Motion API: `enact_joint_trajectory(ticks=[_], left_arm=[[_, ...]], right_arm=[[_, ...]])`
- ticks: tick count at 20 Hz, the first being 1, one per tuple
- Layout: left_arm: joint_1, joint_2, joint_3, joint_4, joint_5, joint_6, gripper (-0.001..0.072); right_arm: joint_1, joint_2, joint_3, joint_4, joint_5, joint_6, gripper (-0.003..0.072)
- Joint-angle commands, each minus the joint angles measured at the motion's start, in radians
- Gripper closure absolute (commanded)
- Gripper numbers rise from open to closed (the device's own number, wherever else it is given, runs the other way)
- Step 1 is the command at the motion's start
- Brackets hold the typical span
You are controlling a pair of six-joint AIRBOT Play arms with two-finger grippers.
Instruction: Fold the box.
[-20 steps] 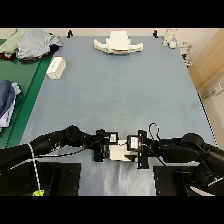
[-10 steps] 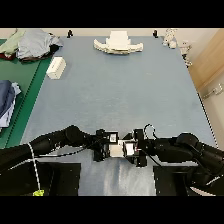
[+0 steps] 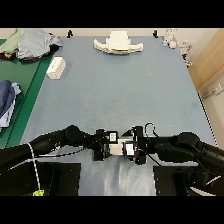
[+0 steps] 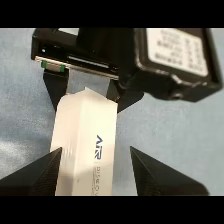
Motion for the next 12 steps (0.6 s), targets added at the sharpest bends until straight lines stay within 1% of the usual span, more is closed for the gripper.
enact_joint_trajectory(ticks=[1,4,12], left_arm=[[0.000,-0.001,0.000,0.001,-0.002,0.001,0.0298],[0.000,-0.001,0.000,0.001,-0.002,0.002,0.0298],[0.000,-0.001,0.000,0.001,-0.002,0.001,0.0298]], right_arm=[[-0.001,0.001,0.003,-0.015,0.018,0.000,0.0034],[-0.001,0.001,0.007,-0.043,0.018,0.002,0.0034],[-0.001,-0.003,0.023,-0.049,0.017,0.004,0.0034]])
